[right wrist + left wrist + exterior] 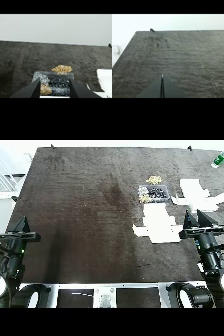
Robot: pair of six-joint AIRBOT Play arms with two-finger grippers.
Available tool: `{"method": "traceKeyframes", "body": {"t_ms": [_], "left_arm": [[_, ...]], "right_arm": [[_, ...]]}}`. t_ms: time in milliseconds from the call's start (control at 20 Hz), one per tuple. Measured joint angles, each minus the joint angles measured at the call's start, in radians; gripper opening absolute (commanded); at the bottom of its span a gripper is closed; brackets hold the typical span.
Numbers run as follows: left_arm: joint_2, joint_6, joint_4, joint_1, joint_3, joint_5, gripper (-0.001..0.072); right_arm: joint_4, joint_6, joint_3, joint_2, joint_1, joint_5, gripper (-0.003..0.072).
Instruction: Fold the box and place the chain.
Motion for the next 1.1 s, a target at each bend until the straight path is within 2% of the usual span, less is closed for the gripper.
{"method": "traceKeyframes", "body": {"t_ms": [300, 400, 600, 700, 900, 1000, 1100], "left_arm": [[0.0, 0.0, 0.0, 0.0, 0.0, 0.0, 0.0019], [0.0, 0.0, 0.0, 0.0, 0.0, 0.0, 0.0019], [0.0, 0.0, 0.0, 0.0, 0.0, 0.0, 0.0019], [0.0, 0.0, 0.0, 0.0, 0.0, 0.0, 0.0018], [0.0, 0.0, 0.0, 0.0, 0.0, 0.0, 0.0019], [0.0, 0.0, 0.0, 0.0, 0.0, 0.0, 0.0019], [0.0, 0.0, 0.0, 0.0, 0.0, 0.0, 0.0019]], "right_arm": [[0.0, 0.0, 0.0, 0.0, 0.0, 0.0, 0.0414], [-0.002, 0.0, 0.007, 0.0, -0.001, -0.003, 0.0437], [0.001, -0.001, 0.055, -0.053, -0.027, -0.091, 0.0442], [0.014, 0.001, 0.112, -0.146, -0.067, -0.123, 0.0479], [0.107, 0.008, 0.285, -0.457, -0.224, -0.104, 0.0478], [0.129, 0.022, 0.367, -0.622, -0.349, 0.021, 0.0476], [0.061, 0.117, 0.446, -0.766, -0.494, 0.227, 0.0457]]}}
